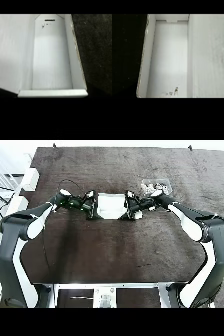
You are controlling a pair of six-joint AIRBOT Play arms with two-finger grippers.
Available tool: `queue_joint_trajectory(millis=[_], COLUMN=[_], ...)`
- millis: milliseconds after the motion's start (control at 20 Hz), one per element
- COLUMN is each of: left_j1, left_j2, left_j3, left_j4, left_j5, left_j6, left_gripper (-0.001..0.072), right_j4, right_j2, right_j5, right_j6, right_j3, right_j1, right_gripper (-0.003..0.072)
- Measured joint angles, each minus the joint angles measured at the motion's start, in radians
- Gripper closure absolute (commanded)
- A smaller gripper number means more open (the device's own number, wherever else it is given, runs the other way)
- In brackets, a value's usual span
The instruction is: Fold the box and place the chain.
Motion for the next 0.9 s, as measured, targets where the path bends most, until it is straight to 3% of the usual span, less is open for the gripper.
queue_joint_trajectory(millis=[500,550,600,900], left_j1=[0.000,0.000,0.000,-0.001], left_j2=[0.000,0.000,0.000,0.000], left_j3=[0.000,0.000,0.000,0.000], left_j4=[-0.003,-0.003,-0.004,-0.007], left_j5=[0.002,0.003,0.003,0.006], left_j6=[0.000,0.000,0.000,0.000], left_gripper=[0.0085,0.0085,0.0085,0.0085], right_j4=[0.010,0.012,0.014,-0.034], right_j2=[0.000,0.000,0.000,0.013], right_j5=[0.000,0.000,0.002,0.011], right_j6=[0.000,0.000,0.000,0.030], right_j3=[0.000,0.000,0.000,0.000], right_j1=[0.001,0.001,0.001,-0.016], right_gripper=[0.0146,0.0112,-0.0019,-0.0034])
